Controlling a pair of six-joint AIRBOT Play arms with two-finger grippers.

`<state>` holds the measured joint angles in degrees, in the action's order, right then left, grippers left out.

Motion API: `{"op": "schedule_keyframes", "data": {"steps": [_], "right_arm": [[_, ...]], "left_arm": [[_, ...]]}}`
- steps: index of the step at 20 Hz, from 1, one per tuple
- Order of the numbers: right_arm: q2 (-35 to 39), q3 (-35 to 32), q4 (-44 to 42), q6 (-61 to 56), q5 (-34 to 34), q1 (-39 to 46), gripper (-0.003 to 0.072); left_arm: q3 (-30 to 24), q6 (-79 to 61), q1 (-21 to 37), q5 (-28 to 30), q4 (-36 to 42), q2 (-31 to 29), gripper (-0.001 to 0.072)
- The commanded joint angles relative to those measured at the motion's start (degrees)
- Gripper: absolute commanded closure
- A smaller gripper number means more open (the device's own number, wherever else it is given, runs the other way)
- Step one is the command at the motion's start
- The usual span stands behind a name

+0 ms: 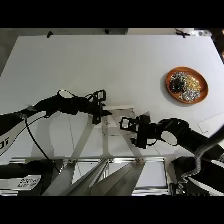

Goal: Fold the box and place the chain.

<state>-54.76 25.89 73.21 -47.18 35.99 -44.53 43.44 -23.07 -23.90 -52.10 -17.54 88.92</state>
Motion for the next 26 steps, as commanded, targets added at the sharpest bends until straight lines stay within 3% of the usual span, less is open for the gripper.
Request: {"op": "schedule_keyframes", "data": {"steps": [1,16,20,23,26], "right_arm": [[0.0,-0.3,0.5,-1.3,-5.5,-0.3,-0.0015],[1.4,-0.1,1.3,3.8,-8.8,4.4,-0.0011],[1.4,1.6,-3.8,5.3,-6.4,9.7,-0.0011],[1.1,1.9,-10.0,16.2,-6.6,11.2,-0.0009],[-0.2,1.9,-12.5,19.4,-6.8,11.2,-0.0007]], "left_arm": [[0.0,0.0,0.0,0.0,0.0,0.0,0.0698],[0.0,0.0,0.0,0.0,0.0,0.0,0.0698],[0.0,0.0,0.0,0.0,0.0,0.0,0.0698],[0.0,0.0,0.0,0.0,0.0,0.0,0.0698],[0.0,0.0,0.0,0.0,0.0,0.0,0.0698]]}}
